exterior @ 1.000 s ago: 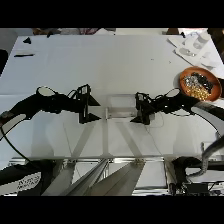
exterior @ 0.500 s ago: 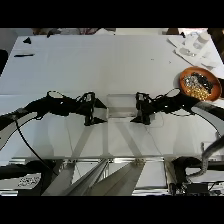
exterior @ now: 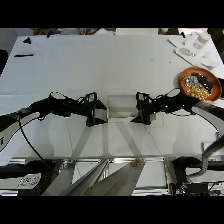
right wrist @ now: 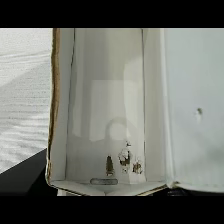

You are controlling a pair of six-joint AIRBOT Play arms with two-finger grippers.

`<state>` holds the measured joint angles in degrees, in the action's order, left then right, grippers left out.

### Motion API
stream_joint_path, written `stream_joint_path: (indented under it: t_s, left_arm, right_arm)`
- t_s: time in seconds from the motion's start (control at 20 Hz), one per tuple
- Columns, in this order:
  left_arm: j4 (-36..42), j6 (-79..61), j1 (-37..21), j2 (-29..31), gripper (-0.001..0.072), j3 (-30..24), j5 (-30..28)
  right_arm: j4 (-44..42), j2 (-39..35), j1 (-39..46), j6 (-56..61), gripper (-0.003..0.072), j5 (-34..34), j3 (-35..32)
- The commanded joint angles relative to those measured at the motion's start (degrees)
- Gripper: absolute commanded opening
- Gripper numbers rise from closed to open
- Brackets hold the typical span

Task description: Fold the box and place the chain.

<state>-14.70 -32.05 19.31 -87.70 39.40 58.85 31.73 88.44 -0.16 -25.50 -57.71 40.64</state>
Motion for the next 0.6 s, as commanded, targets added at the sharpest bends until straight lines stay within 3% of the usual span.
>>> stream_joint_path:
  t_s: [0.0,0.55]
  left_arm:
    - [-0.3,0.6,-0.1,0.0,0.0695,0.0,-0.4]
    - [3.3,-2.2,0.4,0.0,0.0696,0.0,-3.4]
  right_arm:
    - [-0.1,0.0,-0.1,0.1,0.0429,0.1,0.1]
    - [-0.1,0.0,-0.1,0.1,0.0429,0.1,0.1]
